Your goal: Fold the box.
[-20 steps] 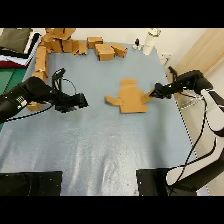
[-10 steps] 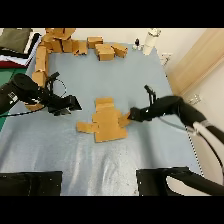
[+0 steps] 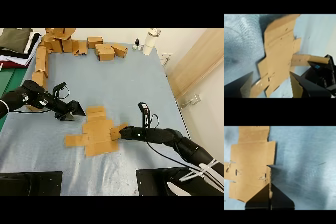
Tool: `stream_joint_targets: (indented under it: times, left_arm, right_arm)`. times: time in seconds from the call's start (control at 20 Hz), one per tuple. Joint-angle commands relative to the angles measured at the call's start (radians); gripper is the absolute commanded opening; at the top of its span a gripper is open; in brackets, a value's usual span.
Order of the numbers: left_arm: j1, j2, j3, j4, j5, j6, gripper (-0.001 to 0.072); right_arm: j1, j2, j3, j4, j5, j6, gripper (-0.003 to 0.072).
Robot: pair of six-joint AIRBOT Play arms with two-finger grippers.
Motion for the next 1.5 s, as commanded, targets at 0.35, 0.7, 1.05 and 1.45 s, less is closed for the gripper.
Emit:
stream_joint_targets:
  times: [0.35, 0.7, 1.05, 1.45]
  left_arm:
    - [0.000, -0.114, 0.000, -0.053, 0.019, 0.112, 0.0688]
    - [-0.002, -0.195, 0.000, -0.306, -0.086, 0.368, 0.0641]
    - [0.003, -0.198, 0.000, -0.199, -0.209, 0.381, 0.0421]
    - [0.003, -0.198, 0.000, -0.147, -0.203, 0.390, 0.0212]
  right_arm:
    - [0.112, 0.060, -0.026, 0.002, 0.054, 0.023, 0.0000]
    - [0.112, 0.060, -0.026, -0.001, 0.053, 0.031, 0.0001]
    - [0.112, 0.059, -0.026, -0.005, 0.055, 0.032, 0.0000]
    - [0.112, 0.059, -0.026, -0.008, 0.054, 0.034, 0.0001]
